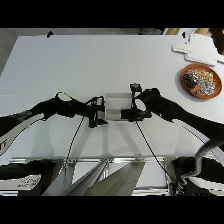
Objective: Fold the box and place the chain.
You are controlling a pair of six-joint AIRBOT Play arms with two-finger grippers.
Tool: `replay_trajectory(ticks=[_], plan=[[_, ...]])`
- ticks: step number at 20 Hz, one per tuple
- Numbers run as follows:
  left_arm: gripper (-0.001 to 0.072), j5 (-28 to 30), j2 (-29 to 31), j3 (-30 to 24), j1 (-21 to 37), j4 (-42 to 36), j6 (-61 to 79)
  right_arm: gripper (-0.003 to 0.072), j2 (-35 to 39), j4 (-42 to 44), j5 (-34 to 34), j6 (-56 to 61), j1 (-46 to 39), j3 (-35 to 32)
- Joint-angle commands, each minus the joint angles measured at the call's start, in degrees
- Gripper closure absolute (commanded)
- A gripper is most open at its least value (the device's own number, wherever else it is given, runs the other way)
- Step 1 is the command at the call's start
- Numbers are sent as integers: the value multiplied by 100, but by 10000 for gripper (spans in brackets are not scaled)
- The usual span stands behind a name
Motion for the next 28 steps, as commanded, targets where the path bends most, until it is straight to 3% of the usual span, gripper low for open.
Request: replay_trajectory(ticks=[1,13,14,17,18,19,22,23,25,28], plan=[[559,24,0,4,0,-7,-2,458,-2,-168,59,186,13,2],[559,24,0,4,0,-7,-2,470,-149,-352,2,334,13,2],[559,24,0,4,0,-7,-2,516,-149,-352,0,332,13,2],[559,24,0,4,0,-7,-4,545,-149,-334,-4,332,13,2],[559,24,0,4,0,-7,-4,640,-149,-330,-4,328,13,2],[559,24,0,4,0,-7,-4,671,-149,-330,-4,328,13,2],[559,24,0,4,0,-7,-4,669,-149,-330,-4,308,13,2],[559,24,0,4,0,-7,-4,643,-136,-330,-2,308,13,2],[559,24,0,4,0,-7,-2,494,-68,-369,22,260,13,2],[559,24,0,4,0,-7,-4,480,103,-431,149,103,13,2]])
